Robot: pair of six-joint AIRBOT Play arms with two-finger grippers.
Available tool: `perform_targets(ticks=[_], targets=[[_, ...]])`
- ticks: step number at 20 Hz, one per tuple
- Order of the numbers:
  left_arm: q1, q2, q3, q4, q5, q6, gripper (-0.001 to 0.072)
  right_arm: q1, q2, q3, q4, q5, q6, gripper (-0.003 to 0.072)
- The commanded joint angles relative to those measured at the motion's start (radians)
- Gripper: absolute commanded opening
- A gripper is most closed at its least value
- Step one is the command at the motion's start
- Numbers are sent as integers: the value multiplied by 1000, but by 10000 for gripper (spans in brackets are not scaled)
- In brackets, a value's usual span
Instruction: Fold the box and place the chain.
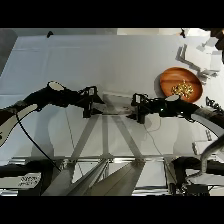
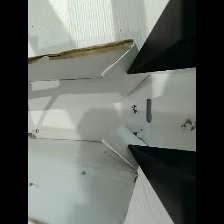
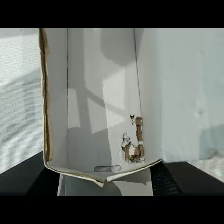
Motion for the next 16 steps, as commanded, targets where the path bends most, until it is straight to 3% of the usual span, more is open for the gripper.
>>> perform_targets(ticks=[1,2,5,7,11,16], targets=[[0,-5,0,-6,-5,-21,500,1,1,0,0,1,0,508],[0,-5,0,-6,-5,-22,469,1,1,0,0,1,0,508],[0,-4,0,-5,-5,-44,96,1,1,0,0,1,0,508],[0,-3,0,-5,-5,-44,7,1,1,0,0,1,0,508],[4,24,0,21,-4,-47,7,1,1,0,0,1,0,508],[29,100,0,198,-28,-195,6,1,1,0,0,1,0,508]])
